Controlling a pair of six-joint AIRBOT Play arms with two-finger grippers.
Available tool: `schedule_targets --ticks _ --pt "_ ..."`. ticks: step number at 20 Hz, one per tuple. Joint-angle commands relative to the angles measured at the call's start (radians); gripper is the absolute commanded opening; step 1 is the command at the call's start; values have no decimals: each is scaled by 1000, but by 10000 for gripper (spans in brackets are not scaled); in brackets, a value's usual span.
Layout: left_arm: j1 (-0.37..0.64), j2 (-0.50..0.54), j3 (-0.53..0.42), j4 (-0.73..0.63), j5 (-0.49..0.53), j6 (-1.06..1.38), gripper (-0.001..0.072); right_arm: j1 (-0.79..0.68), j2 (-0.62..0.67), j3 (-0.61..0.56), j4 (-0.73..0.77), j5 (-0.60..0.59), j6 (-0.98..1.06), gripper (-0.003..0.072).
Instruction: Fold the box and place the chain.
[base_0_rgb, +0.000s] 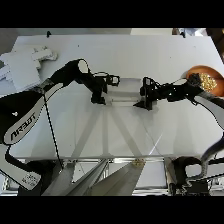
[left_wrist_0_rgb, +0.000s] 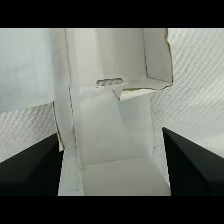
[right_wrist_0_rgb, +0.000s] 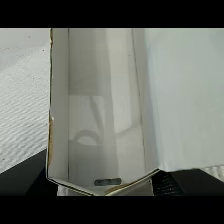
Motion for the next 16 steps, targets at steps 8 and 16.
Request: schedule_targets --ticks 8,16 --pt "4 0 0 -76 -90 6 513 0 0 0 -1 2 0 518" --pt "3 0 0 -105 -45 6 510 0 0 0 -1 2 0 518"
